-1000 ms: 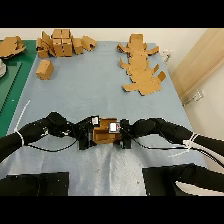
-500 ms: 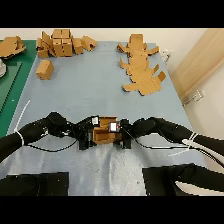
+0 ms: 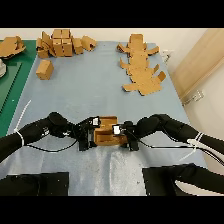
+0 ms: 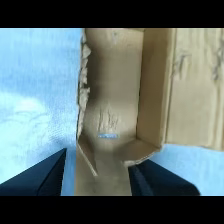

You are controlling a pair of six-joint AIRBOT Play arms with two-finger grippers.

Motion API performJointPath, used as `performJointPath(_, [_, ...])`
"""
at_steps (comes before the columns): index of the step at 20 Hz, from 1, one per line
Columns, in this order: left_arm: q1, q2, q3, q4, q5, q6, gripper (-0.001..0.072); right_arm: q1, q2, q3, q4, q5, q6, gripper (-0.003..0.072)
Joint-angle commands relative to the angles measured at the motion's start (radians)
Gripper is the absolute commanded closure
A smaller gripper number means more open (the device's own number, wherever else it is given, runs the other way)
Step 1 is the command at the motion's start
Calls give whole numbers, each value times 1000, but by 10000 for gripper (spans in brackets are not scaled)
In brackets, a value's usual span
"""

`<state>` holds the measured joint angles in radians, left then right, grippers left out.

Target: Fold the box.

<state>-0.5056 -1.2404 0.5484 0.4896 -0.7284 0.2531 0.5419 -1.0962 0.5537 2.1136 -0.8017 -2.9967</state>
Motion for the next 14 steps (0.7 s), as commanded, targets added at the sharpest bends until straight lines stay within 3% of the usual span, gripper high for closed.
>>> performJointPath(1, [0, 1, 1, 0, 3, 0, 232, -3, 18, 2, -36, -13, 16, 127])
performJointPath(7, [0, 1, 1, 0, 3, 0, 232, -2, 163, 2, -127, -187, 310, 128])
performJointPath(12, [0, 1, 1, 0, 3, 0, 232, -2, 340, 2, 61, -336, 585, 129])
performJointPath(14, [0, 1, 1, 0, 3, 0, 232, -2, 384, 2, 142, -348, 841, 129])
